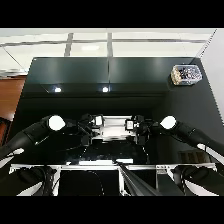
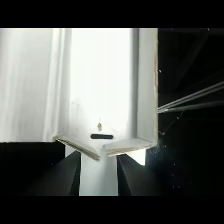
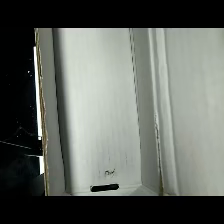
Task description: Fold the box and place the chain.
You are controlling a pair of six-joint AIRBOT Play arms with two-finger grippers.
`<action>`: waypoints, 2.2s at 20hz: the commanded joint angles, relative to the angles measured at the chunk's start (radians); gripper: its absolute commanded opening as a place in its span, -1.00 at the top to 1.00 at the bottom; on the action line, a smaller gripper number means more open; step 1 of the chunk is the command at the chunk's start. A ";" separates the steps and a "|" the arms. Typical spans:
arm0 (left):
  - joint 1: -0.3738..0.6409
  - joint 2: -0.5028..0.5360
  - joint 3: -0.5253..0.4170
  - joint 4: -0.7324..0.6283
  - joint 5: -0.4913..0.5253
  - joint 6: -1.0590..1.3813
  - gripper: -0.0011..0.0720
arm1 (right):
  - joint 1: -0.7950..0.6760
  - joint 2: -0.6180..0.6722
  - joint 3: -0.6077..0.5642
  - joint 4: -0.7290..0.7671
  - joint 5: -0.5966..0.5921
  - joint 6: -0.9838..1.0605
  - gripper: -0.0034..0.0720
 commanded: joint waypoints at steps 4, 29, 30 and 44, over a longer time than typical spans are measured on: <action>-0.027 -0.030 0.000 -0.107 0.035 0.016 0.25 | 0.001 0.000 -0.001 0.000 0.000 0.000 0.29; -0.088 -0.060 -0.002 -0.153 0.113 0.023 0.18 | 0.001 0.000 -0.001 0.000 0.000 0.000 0.29; -0.087 -0.060 -0.002 -0.153 0.119 0.022 -0.43 | 0.001 0.000 -0.001 0.000 0.000 0.000 0.29; 0.198 0.285 -0.001 0.259 -0.175 -0.674 0.90 | 0.001 0.000 -0.001 0.000 0.000 0.000 0.29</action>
